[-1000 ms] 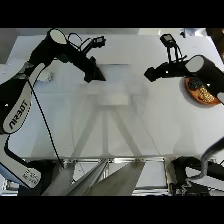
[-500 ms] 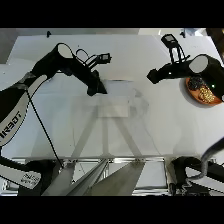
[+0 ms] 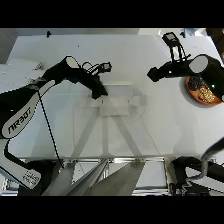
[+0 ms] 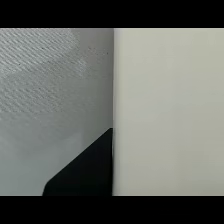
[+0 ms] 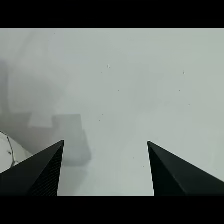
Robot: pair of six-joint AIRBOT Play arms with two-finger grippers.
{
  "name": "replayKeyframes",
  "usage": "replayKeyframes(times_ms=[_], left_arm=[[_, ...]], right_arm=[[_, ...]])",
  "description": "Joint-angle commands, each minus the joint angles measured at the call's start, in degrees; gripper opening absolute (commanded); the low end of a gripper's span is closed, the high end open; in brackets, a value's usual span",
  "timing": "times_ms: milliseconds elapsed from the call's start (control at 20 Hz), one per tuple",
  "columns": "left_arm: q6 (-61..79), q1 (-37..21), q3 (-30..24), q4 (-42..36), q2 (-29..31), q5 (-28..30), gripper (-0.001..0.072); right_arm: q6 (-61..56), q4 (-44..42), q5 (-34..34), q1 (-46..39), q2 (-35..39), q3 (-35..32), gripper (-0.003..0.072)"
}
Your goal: Fold the box and place the chain.
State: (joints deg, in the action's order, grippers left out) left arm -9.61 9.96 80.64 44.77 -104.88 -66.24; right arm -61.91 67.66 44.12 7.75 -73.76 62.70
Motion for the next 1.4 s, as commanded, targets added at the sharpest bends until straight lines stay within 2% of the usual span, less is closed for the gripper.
replayKeyframes(times_ms=[0, 1350], left_arm=[[5.0, 0.0, -0.1, -2.9, -0.8, 5.0, 0.0002], [9.8, -0.2, -0.1, -4.0, -3.9, 6.1, 0.0004]], right_arm=[[0.0, 0.0, -0.5, 0.0, -0.1, 0.0, 0.0574], [0.0, -0.2, -1.9, 0.0, 0.0, 0.0, 0.0573]])
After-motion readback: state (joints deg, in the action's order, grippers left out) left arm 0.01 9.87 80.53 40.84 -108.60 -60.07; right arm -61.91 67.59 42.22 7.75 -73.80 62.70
